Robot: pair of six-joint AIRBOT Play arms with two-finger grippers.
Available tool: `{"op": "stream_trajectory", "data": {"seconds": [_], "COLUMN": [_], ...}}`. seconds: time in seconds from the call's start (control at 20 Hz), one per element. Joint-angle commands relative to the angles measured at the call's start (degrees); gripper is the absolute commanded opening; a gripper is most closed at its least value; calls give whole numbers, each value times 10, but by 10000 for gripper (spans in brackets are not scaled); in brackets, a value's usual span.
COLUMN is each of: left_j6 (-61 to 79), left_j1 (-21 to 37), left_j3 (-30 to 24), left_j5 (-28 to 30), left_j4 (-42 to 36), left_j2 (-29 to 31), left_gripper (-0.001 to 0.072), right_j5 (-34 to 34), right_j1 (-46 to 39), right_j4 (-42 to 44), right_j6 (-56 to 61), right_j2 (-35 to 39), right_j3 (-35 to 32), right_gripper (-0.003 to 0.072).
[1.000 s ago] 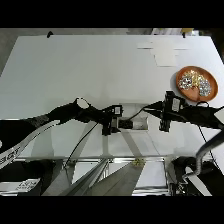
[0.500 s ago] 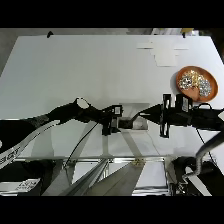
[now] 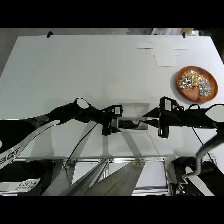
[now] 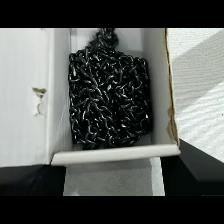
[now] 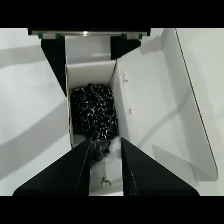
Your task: Fold the box and place the chain.
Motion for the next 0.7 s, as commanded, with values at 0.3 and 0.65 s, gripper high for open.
{"op": "stream_trajectory", "data": {"seconds": [0.3,0.65], "left_j6": [0,0], "left_j1": [1,1], "left_j3": [0,0], "left_j5": [0,0], "left_j4": [0,0], "left_j2": [0,0], "left_gripper": [208,208], "right_j5": [33,-1], "right_j1": [-9,56], "right_j4": [-16,-165], "right_j6": [199,285], "right_j2": [-195,-286], "right_j3": [265,273], "right_gripper": [16,15]}}
